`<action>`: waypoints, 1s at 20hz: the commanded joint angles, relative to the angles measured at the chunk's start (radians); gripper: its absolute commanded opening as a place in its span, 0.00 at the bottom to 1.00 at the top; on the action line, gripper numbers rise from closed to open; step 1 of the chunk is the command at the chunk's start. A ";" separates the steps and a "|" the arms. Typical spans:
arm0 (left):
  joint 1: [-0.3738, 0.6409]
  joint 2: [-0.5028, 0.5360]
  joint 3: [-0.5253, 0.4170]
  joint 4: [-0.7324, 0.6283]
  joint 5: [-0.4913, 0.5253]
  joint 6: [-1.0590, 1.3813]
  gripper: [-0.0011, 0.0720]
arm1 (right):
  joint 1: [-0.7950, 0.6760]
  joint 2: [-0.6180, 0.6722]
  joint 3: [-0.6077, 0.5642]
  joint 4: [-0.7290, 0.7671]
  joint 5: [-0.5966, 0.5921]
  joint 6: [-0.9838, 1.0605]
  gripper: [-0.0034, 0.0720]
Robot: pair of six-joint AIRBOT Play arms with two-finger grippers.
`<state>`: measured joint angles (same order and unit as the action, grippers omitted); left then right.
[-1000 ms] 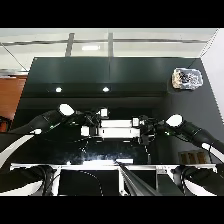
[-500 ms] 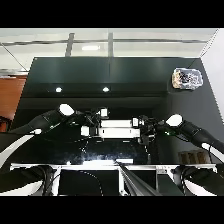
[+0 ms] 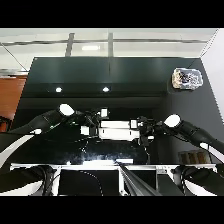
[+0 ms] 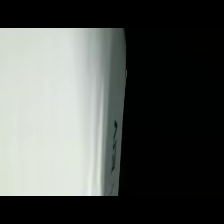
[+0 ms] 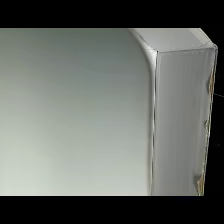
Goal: Fold the box and place the chain.
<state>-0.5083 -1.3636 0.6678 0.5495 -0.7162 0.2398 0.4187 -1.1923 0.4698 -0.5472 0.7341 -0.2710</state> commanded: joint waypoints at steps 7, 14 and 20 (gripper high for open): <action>0.001 -0.001 -0.001 0.000 0.001 0.000 0.06 | 0.003 -0.002 0.001 -0.019 -0.024 0.040 0.94; 0.001 -0.001 -0.001 0.000 0.001 0.000 0.06 | 0.003 -0.002 0.003 0.041 -0.024 0.063 0.94; 0.001 -0.001 -0.001 0.000 0.002 0.000 0.06 | 0.003 -0.002 0.004 0.050 -0.025 0.063 0.94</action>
<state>-0.5083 -1.3636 0.6678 0.5495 -0.7151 0.2390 0.4213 -1.1938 0.4721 -0.5110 0.7090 -0.2111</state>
